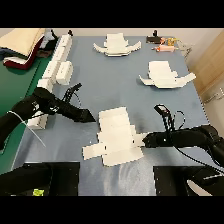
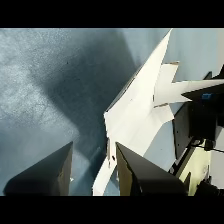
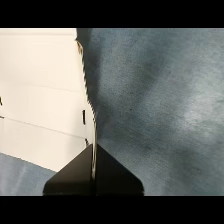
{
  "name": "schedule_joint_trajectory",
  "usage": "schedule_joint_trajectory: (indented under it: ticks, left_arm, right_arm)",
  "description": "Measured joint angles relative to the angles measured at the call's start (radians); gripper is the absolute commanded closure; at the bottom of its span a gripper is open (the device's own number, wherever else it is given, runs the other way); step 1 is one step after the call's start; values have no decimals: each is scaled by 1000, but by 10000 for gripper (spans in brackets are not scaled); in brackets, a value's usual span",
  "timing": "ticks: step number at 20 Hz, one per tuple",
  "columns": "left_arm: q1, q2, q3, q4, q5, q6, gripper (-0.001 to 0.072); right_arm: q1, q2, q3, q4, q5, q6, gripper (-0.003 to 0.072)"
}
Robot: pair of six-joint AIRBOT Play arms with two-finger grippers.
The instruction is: Fold the box.
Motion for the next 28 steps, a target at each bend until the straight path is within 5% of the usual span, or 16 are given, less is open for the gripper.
schedule_joint_trajectory:
  ticks: [15, 18, 22, 24, 28]
  left_arm:
    - [-86, -159, 14, -209, -5, 238, 299]
    - [-116, -196, 18, -257, -5, 293, 437]
    - [-135, -219, 24, -286, -16, 349, 438]
    - [-138, -224, 24, -287, -37, 370, 604]
    - [-141, -229, 26, -285, -61, 409, 605]
  right_arm:
    - [0, 0, 0, -7, 4, 1, 683]
    - [0, 0, 0, -7, 4, 1, 684]
    - [0, 0, 0, -7, 4, 1, 683]
    - [0, 0, 0, -7, 4, 1, 684]
    - [0, 0, 0, -8, 4, 0, 683]
